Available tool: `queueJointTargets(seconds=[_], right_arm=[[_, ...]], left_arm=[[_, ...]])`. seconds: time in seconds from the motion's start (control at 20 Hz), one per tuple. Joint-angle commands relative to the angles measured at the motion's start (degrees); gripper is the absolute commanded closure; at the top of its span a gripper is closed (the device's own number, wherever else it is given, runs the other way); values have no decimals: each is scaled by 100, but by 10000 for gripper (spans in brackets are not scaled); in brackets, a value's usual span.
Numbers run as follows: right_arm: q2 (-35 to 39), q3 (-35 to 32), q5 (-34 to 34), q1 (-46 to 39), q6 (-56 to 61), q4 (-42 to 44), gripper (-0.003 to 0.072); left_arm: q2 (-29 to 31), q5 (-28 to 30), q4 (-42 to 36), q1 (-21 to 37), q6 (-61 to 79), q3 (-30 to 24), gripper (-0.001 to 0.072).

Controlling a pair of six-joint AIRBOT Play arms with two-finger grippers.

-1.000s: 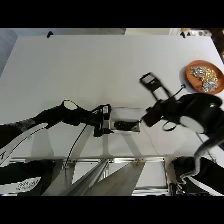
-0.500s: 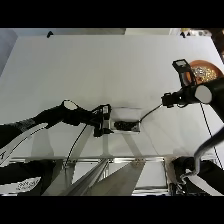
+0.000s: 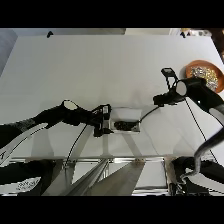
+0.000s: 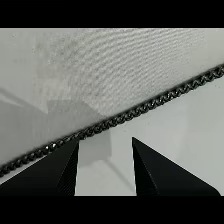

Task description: Fold the box and place the chain.

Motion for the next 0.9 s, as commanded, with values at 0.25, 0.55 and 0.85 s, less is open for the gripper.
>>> queueJointTargets(seconds=[0.25, 0.55, 0.85], right_arm=[[-544, -2, -166, -9, 535, 20, 416], [-544, -2, -94, -9, 533, 20, 643], [-39, -2, 442, -9, 155, -238, 671]], left_arm=[[4, 0, 0, 2, 0, 2, 640], [4, 0, 0, 2, 2, 2, 640], [4, 2, 2, 2, 2, 2, 640]])
